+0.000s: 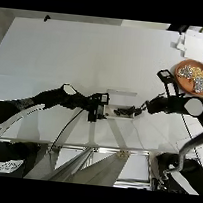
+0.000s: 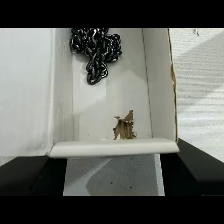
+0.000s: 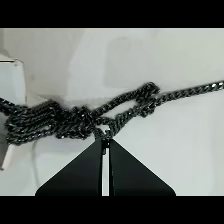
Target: Fold the box and place the chain.
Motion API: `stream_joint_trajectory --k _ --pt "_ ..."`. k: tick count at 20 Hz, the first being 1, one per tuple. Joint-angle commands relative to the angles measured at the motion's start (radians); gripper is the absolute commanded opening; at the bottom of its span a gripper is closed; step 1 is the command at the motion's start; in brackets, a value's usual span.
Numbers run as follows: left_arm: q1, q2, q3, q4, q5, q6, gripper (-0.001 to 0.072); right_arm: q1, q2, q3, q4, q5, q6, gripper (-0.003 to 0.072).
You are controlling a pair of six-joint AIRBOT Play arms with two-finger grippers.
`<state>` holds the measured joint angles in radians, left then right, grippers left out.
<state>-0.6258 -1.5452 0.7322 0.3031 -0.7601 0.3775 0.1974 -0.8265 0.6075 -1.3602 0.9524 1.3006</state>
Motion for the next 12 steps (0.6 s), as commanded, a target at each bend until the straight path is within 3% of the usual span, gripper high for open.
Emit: stream_joint_trajectory --k 1,5,12 --pt "0.001 0.001 0.000 0.000 0.000 0.000 0.0134 0.001 0.095 0.000 0.020 0.032 -0.001 0.0010" --pt "0.001 0.001 0.000 0.000 0.000 0.000 0.0134 0.001 0.181 0.000 0.188 0.038 -0.092 0.0010" --pt "0.001 0.001 0.000 0.000 0.000 0.000 0.0134 0.001 0.245 0.000 0.618 0.062 -0.316 0.0010"
